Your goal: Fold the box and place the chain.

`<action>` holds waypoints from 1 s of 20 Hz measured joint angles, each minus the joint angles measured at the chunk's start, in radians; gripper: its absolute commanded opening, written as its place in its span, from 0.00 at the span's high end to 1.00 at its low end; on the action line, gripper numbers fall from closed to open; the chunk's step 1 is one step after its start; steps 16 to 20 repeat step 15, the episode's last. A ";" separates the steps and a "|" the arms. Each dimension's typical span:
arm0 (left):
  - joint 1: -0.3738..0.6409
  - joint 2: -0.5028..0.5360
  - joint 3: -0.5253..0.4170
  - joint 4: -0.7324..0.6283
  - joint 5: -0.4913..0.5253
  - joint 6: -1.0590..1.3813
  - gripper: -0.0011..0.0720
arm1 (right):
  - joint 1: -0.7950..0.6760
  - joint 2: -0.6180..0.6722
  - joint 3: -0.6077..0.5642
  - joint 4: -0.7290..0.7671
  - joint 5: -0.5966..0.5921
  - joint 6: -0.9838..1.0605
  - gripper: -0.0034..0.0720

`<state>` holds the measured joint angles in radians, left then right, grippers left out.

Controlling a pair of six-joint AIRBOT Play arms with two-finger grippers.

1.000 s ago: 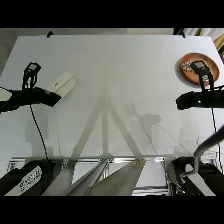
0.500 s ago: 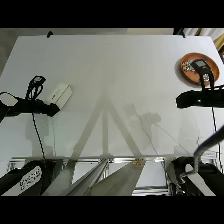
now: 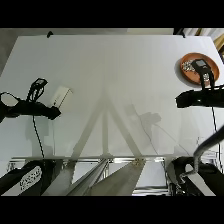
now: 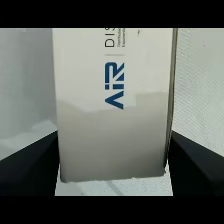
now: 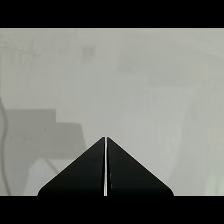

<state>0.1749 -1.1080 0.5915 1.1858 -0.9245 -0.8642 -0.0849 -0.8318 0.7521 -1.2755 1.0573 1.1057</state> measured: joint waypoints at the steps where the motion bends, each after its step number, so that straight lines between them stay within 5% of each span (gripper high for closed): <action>1: 0.000 0.006 0.000 0.000 -0.012 0.000 0.03 | 0.000 0.000 0.000 0.000 0.000 0.000 0.94; 13: -0.003 0.257 0.000 -0.022 -0.051 0.000 0.04 | 0.000 0.000 0.000 0.000 -0.001 0.000 0.94; 20: -0.003 0.274 0.000 -0.025 -0.052 0.000 0.04 | 0.000 0.000 0.000 0.000 -0.001 0.000 0.94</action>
